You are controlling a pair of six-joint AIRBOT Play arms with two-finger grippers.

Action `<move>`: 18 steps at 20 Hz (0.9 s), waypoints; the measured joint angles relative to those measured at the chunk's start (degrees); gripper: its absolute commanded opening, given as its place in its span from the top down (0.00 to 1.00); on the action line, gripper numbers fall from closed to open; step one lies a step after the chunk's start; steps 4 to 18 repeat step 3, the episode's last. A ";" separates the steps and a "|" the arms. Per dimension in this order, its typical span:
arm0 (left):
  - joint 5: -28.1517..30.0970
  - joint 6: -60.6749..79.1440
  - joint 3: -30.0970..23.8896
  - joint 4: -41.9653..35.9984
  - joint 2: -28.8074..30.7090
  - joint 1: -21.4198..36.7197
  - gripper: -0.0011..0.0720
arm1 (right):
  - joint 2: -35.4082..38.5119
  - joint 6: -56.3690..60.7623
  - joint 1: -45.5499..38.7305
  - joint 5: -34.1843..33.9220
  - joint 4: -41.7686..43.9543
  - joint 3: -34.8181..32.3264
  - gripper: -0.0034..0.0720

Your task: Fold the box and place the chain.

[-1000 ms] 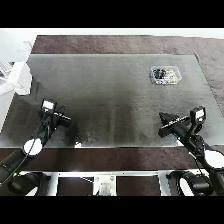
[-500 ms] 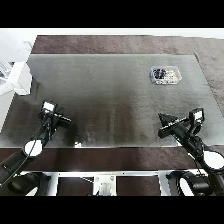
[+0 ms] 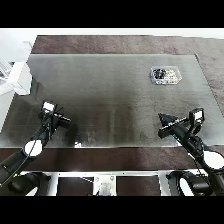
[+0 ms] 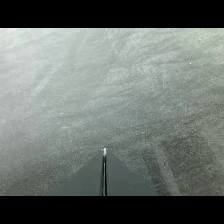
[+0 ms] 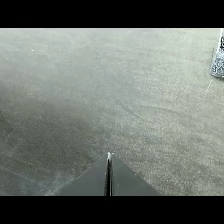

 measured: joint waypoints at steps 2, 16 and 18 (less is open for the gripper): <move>0.00 0.00 0.00 0.00 0.07 0.24 0.96 | 0.02 0.00 0.00 0.02 0.00 0.00 0.94; -0.09 0.02 0.00 0.02 0.09 0.61 0.96 | 0.00 0.02 0.00 0.02 0.00 0.00 0.94; -0.09 0.02 0.00 0.02 0.09 0.61 0.96 | 0.00 0.02 0.00 0.02 0.00 0.00 0.94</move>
